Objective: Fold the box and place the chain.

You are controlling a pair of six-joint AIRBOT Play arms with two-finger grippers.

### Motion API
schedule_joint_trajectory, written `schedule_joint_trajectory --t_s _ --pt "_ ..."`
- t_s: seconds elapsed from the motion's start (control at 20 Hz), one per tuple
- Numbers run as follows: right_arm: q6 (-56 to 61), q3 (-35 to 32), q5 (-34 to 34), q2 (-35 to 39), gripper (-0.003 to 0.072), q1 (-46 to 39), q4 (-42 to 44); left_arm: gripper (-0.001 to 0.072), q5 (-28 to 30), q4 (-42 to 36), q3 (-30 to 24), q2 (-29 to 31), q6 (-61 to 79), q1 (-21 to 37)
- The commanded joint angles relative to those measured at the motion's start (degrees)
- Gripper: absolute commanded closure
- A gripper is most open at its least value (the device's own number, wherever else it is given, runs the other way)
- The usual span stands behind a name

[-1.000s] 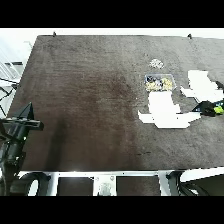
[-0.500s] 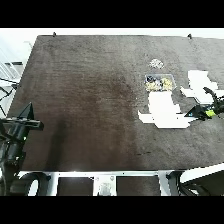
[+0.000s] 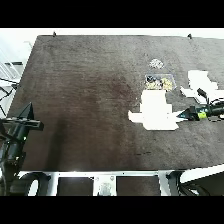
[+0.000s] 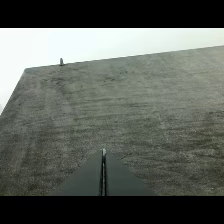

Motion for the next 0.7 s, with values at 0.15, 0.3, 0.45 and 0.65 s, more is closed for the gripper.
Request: schedule_joint_trajectory --t_s 0.15,0.3,0.45,0.65 --pt "-5.3 -20.0 -11.3 12.0 0.0675 13.4 24.8 0.0688 0.0 0.0 0.0 0.0 0.0 0.0" --pt "-5.6 -21.7 -18.7 13.2 0.0675 25.9 29.6 0.0688 0.0 0.0 0.0 0.0 0.0 0.0" --pt "-5.7 -20.1 -29.6 13.2 0.0675 36.0 31.3 0.0688 0.0 0.0 0.0 0.0 0.0 0.0" --pt "-2.9 -17.6 -38.8 13.0 0.0675 42.3 31.4 0.0688 -0.1 0.0 0.0 0.0 0.0 0.0"
